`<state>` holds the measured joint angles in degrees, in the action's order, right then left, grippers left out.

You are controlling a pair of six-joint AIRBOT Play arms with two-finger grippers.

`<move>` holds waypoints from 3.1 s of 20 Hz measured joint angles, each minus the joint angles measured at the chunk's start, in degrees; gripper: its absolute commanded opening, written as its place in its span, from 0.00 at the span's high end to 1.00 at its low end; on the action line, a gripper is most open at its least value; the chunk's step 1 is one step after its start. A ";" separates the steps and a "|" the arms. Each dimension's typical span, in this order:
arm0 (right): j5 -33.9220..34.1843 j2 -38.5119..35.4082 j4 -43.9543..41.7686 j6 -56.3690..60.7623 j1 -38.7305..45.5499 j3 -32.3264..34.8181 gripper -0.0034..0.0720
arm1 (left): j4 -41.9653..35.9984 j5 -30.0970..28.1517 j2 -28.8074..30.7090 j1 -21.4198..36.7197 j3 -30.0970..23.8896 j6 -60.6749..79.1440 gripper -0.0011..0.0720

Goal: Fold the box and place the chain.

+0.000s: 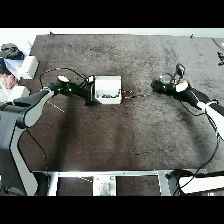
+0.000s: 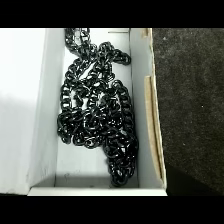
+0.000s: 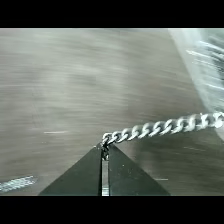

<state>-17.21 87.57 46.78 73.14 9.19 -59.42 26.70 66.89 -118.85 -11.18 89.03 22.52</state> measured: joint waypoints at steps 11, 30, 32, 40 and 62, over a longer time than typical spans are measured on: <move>2.23 -17.75 -1.01 -2.73 -19.98 -0.52 0.98 | -0.02 0.00 0.00 0.00 0.00 0.00 0.82; -0.42 -9.33 6.95 -3.15 -28.26 -6.82 0.59 | -0.02 0.00 0.00 0.00 0.00 0.00 0.82; -4.00 -8.50 8.33 -3.08 -24.90 -6.67 0.59 | 0.00 0.00 0.00 0.00 0.00 0.00 0.82; -22.05 2.84 9.92 -9.57 -9.81 -13.25 0.36 | -0.02 0.00 0.00 0.00 0.00 0.00 0.82; -48.41 27.74 20.44 -41.92 -10.75 -43.67 0.40 | -0.02 0.00 0.00 0.00 0.00 0.00 0.82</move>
<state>-65.63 115.31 67.22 31.22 -1.56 -103.09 26.68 66.89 -118.85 -11.18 89.03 22.52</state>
